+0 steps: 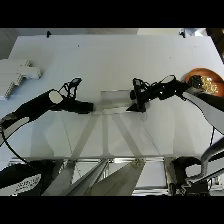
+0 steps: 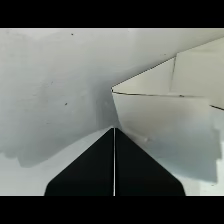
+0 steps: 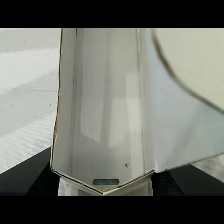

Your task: Fold the box and place the chain.

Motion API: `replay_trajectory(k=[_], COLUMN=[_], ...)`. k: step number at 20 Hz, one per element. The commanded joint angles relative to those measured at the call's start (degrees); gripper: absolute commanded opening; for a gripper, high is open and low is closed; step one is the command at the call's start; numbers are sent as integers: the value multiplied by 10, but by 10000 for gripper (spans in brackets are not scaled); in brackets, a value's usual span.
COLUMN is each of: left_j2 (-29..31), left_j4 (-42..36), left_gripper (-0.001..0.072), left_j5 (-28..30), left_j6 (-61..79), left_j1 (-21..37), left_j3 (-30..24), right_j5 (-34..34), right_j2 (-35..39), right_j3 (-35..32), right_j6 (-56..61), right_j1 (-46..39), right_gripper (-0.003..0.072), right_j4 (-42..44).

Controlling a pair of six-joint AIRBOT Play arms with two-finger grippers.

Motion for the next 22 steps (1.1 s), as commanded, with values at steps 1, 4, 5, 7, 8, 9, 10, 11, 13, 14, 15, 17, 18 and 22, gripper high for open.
replay_trajectory(k=[1, 4, 5, 7, 8, 9, 10, 11, 13, 14, 15, 17, 18, 22], left_j2=[3, 3, 3, 3, 3, 3, 3, 3, 3, 3, 3, 3, 3, -9], left_j4=[-73, -94, -94, -94, -94, -94, -95, -101, -156, -203, -248, -317, -327, -313], left_gripper=[8, 8, 8, 9, 9, 9, 9, 10, 17, 27, 48, 57, 110, 120], left_j5=[2, 2, 0, 0, 0, 0, 0, -3, -25, -36, -43, -43, -45, -52], left_j6=[42, 51, 51, 51, 51, 51, 56, 76, 125, 158, 192, 240, 257, 296], left_j1=[0, 0, 0, 0, 0, 0, 0, 0, 12, 23, 34, 46, 46, 36], left_j3=[0, 0, 0, 0, 0, 0, 0, 0, 0, 0, 0, 0, 0, -3], right_j5=[1, 1, 1, 1, 1, 1, 1, 1, 1, 1, 1, 1, 1, 1], right_j2=[0, 0, 0, 0, 0, 0, 0, 0, 0, 0, 0, 0, 0, 0], right_j3=[0, 0, 0, 0, 0, 0, 0, 0, 0, 1, 0, 0, 0, 0], right_j6=[0, 0, 0, 0, 0, 0, 0, 0, 0, 0, 0, 0, 0, 0], right_j1=[0, 0, 0, 0, 0, 0, 0, 0, 0, 0, 0, 0, 0, 0], right_gripper=[500, 500, 500, 500, 500, 500, 500, 500, 500, 500, 500, 500, 500, 500], right_j4=[1, 1, 1, 1, 1, 1, 1, 1, 1, 1, 1, 1, 1, 1])
